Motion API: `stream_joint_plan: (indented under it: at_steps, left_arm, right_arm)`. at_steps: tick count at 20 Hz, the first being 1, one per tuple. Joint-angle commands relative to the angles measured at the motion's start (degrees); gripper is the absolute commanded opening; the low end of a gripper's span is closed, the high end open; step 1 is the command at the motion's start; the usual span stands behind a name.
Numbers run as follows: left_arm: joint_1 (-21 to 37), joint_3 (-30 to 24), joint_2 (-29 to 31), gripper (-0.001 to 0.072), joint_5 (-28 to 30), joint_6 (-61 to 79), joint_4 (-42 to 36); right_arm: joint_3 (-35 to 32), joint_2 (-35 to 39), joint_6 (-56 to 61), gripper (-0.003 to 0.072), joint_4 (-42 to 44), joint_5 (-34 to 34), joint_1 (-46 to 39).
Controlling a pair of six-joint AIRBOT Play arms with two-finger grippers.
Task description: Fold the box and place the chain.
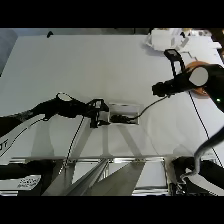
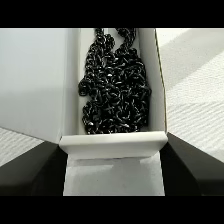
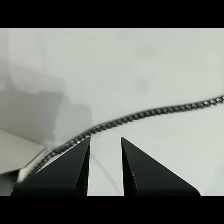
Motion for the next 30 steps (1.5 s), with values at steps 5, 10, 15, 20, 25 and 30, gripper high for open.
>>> stream_joint_plan:
  at_steps: [5, 10, 15, 20, 25, 30]
  left_arm:
    - [0.0, 0.0, 0.0, 0.0018, 0.0, 0.0, 0.0]
    - [0.0, 0.0, 0.0, 0.0018, 0.0, 0.0, 0.0]
    - [0.0, 0.0, 0.0, 0.0018, 0.0, 0.0, 0.0]
    - [0.0, 0.0, 0.0, 0.0018, 0.0, 0.0, 0.0]
    - [0.0, 0.0, 0.0, 0.0018, 0.0, 0.0, 0.0]
    - [0.0, 0.0, 0.0, 0.0018, 0.0, 0.0, 0.0]
  right_arm:
    - [0.0, -10.6, 7.8, 0.0217, -2.9, 2.0, -0.5]
    - [0.0, -14.5, 9.5, 0.0175, -2.9, 1.6, -0.5]
    - [0.0, -17.2, 9.5, 0.0176, -2.9, 0.3, -0.5]
    - [0.0, -18.4, 9.4, 0.0177, -2.9, -2.2, -0.5]
    - [0.0, -18.6, 9.4, 0.0177, -2.9, -3.6, -0.5]
    - [0.0, -21.1, 8.0, 0.0029, -3.0, -0.7, -0.5]
